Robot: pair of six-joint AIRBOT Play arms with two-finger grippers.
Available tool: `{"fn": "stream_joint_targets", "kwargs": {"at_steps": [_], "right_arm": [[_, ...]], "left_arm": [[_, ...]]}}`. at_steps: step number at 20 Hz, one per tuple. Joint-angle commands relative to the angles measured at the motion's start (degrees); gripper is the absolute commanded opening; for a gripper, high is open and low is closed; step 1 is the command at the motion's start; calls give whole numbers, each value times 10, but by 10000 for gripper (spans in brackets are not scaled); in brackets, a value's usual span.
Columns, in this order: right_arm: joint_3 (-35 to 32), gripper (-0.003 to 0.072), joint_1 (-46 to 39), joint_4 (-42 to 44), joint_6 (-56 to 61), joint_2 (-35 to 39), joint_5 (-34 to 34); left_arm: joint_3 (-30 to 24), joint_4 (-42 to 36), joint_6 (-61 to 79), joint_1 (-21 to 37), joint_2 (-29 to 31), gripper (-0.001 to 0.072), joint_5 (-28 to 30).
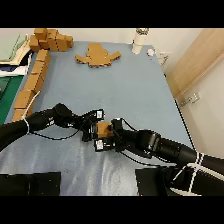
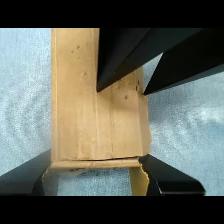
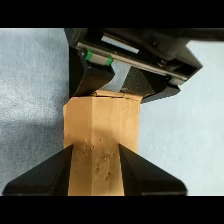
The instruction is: Fold the box.
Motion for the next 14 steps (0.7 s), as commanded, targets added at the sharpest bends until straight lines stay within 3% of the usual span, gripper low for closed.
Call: {"fn": "stream_joint_targets", "kwargs": {"at_steps": [1, 6, 13, 14], "right_arm": [[-5, 439, 2, -12, 14, 0, 1], [-5, 396, 3, -21, 14, 6, 3], [-5, 197, 5, -25, 35, 7, -9], [-5, 197, 5, -24, 45, 7, -11]], "left_arm": [[0, 0, 0, 0, 0, 460, 0], [0, 0, 0, 0, 0, 460, 0], [0, 0, 0, 0, 0, 460, 0], [0, 0, 0, 0, 0, 460, 0]]}}
